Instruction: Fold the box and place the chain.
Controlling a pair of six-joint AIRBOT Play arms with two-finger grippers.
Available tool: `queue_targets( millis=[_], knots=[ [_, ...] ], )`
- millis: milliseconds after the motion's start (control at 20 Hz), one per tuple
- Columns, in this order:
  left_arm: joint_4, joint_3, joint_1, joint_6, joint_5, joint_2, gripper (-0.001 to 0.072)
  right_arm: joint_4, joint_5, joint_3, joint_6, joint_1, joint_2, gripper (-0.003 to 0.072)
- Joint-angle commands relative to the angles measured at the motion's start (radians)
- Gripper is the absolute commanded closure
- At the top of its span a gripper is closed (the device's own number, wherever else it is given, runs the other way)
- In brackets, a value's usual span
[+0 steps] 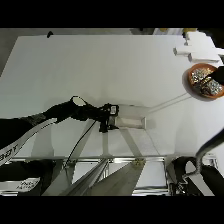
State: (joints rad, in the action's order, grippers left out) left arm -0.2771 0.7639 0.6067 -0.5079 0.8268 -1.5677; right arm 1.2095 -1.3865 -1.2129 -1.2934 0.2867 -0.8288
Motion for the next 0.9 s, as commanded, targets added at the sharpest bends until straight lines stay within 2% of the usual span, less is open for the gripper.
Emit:
queue_targets(
  millis=[0, 200, 350, 500, 650, 850],
  knots=[
    [0.0, 0.0, 0.0, 0.0, 0.0, 0.0, 0.0501, -0.05, -0.106, 0.001, -0.014, -0.148, 0.112, 0.0672],
    [0.0, 0.0, -0.001, 0.0, 0.0, 0.0, 0.0501, -0.109, -0.124, 0.003, -0.019, -0.319, 0.18, 0.0672],
    [0.0, 0.0, -0.001, 0.0, 0.0, 0.0, 0.0501, -0.208, -0.121, 0.014, -0.02, -0.432, 0.188, 0.0672],
    [0.0, 0.0, -0.001, 0.0, 0.0, 0.0, 0.0501, -0.238, -0.091, 0.06, -0.02, -0.547, 0.187, 0.0672],
    [0.0, 0.0, 0.0, 0.0, 0.0, 0.0, 0.0501, -0.276, -0.01, 0.151, -0.03, -0.658, 0.187, 0.0671],
    [0.0, 0.0, -0.001, 0.0, 0.0, 0.0, 0.0501, -0.273, 0.197, 0.31, -0.037, -0.815, 0.18, 0.0671]
  ],
)
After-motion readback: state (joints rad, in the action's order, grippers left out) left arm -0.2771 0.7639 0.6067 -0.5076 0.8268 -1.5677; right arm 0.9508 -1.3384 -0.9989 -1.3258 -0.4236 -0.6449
